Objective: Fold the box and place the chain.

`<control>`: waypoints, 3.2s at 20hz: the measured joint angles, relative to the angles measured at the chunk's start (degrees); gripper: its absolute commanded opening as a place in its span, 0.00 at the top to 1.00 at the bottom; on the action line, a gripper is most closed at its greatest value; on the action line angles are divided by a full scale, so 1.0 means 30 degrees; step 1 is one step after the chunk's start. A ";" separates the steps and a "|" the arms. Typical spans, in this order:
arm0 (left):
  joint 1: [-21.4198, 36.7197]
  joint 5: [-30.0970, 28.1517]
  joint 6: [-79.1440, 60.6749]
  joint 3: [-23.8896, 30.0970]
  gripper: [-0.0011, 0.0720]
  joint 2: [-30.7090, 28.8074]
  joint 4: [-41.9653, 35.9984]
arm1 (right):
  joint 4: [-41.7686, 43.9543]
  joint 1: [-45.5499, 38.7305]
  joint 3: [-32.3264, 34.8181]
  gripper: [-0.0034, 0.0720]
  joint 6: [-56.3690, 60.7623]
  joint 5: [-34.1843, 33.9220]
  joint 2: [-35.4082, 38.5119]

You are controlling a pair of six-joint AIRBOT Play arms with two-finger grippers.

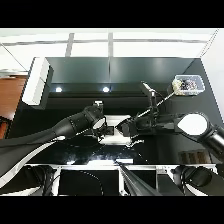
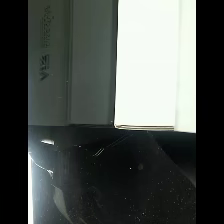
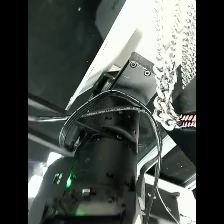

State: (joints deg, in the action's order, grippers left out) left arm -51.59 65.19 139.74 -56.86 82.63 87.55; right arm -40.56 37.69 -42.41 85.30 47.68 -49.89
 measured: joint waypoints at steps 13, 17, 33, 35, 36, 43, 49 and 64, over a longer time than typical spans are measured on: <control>0.0000 0.0000 0.0000 0.0000 0.94 0.0000 -0.0007 | -0.6965 -0.9479 0.0452 0.11 0.0583 0.2375 0.1195; 0.0000 -0.0007 0.0000 0.0000 0.94 0.0000 0.0000 | -1.0156 -1.2728 0.1064 0.11 0.3060 -0.1428 -0.0809; 0.0000 0.0000 -0.0007 0.0000 0.94 0.0000 -0.0007 | -0.7970 -1.4462 -0.3096 0.90 0.6237 -0.7417 -1.1293; 0.0000 0.0000 0.0000 0.0000 0.94 0.0000 -0.0007 | -0.7949 -1.4564 -0.3366 0.90 0.5792 -0.6309 -1.1052; 0.0000 0.0000 -0.0007 0.0000 0.94 0.0000 -0.0007 | -0.7919 -1.4608 -0.3461 0.90 0.5268 -0.5625 -1.0637; 0.0000 -0.0007 -0.0007 0.0000 0.94 0.0000 -0.0007 | -0.7104 -1.4178 -0.3665 0.90 0.1013 0.1384 -0.2951; 0.0000 -0.0015 -0.0007 0.0000 0.94 0.0000 -0.0007 | -0.5129 -1.2932 -0.3286 0.90 -0.0437 0.8772 0.2127; 0.0000 -0.0022 0.0000 0.0000 0.94 0.0000 -0.0007 | 0.1443 -0.2412 0.1049 0.28 -0.1151 0.2594 0.0080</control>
State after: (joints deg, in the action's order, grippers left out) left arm -51.59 65.12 139.74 -56.86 82.63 87.53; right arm -36.23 30.46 -39.27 81.84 55.46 -49.65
